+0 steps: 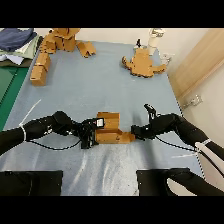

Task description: Fold the box.

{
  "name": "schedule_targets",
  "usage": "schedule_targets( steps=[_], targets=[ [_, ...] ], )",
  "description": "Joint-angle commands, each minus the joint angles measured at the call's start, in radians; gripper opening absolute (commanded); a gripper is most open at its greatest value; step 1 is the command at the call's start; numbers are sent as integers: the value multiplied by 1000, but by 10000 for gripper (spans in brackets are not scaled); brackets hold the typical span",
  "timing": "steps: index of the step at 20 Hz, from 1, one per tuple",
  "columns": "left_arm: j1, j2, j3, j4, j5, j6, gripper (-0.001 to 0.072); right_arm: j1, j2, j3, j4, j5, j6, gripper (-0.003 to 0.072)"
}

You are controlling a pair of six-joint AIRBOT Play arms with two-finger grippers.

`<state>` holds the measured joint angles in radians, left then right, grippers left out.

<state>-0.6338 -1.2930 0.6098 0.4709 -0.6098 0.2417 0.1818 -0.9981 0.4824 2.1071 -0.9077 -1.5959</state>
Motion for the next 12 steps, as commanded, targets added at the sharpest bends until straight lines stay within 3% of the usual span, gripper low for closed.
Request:
schedule_targets(
  steps=[1,12],
  targets=[
    [0,0,0,0,0,0,336,1,-3,-2,55,-16,-95,2],
    [0,0,0,0,0,0,335,1,-45,-2,101,-35,-205,2]
  ],
)
